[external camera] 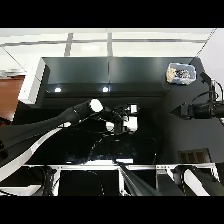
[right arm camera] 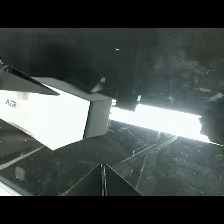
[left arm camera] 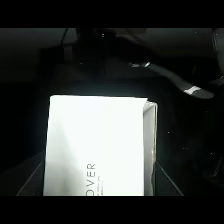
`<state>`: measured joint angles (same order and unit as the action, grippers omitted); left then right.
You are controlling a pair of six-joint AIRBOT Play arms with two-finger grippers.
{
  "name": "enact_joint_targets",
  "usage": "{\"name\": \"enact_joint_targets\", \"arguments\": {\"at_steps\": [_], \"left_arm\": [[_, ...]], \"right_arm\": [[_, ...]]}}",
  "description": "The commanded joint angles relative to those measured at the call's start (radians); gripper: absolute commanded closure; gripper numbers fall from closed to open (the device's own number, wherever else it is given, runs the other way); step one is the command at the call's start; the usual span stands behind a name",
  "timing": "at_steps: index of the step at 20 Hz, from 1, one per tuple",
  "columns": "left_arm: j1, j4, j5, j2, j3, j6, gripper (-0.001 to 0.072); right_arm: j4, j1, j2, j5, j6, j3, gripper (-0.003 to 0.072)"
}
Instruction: Fold the box and place the chain.
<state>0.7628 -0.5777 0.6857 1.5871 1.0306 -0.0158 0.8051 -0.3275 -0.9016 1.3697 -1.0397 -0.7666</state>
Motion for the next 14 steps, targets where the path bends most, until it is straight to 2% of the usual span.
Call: {"name": "enact_joint_targets", "arguments": {"at_steps": [1, 7, 11, 14], "left_arm": [[0.010, -0.010, -0.032, 0.002, 0.002, -0.014, 0.0006], [0.010, -0.056, -0.023, 0.006, 0.006, -0.056, 0.0011], [0.012, -0.096, -0.016, 0.037, 0.049, -0.143, 0.0011], [0.013, -0.096, 0.024, 0.064, 0.082, -0.150, 0.0026]], "right_arm": [[0.000, 0.000, 0.000, -0.003, 0.000, 0.001, 0.0676], [0.000, 0.000, 0.000, -0.005, 0.000, 0.001, 0.0676], [0.000, 0.000, 0.000, -0.006, 0.000, 0.001, 0.0676], [0.000, 0.000, 0.000, -0.006, 0.000, 0.001, 0.0676]]}}
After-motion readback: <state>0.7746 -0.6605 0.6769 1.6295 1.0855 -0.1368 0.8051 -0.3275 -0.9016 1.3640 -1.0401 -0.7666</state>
